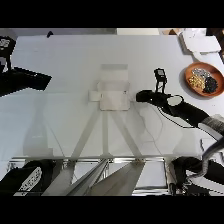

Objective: Fold the box and place the chain.

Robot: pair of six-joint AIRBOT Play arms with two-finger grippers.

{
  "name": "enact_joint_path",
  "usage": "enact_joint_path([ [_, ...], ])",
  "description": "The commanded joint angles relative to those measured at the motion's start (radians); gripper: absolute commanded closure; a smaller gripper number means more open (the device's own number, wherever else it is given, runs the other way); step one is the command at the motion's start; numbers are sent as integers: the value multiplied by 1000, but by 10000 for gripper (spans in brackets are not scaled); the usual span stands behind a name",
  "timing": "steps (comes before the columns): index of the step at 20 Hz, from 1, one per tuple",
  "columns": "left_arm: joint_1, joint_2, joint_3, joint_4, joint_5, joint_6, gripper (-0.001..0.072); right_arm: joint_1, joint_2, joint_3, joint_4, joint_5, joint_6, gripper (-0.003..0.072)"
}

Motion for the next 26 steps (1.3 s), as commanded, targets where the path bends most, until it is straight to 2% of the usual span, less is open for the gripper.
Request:
enact_joint_path([
  [1, -1, 0, 0, 0, 0, 0, 16, 1, -1, 0, 1, 5, -3, 674],
  [20, -1, 0, 0, -3, 19, 0, 17, 1, -1, 0, 1, 4, -3, 672],
  [24, -1, 0, 0, -116, 72, 0, 17, 1, -1, 0, 1, 4, -3, 672],
  [26, -1, 0, 0, -153, 59, -32, 18, 1, -1, 0, 1, 4, -3, 672],
])
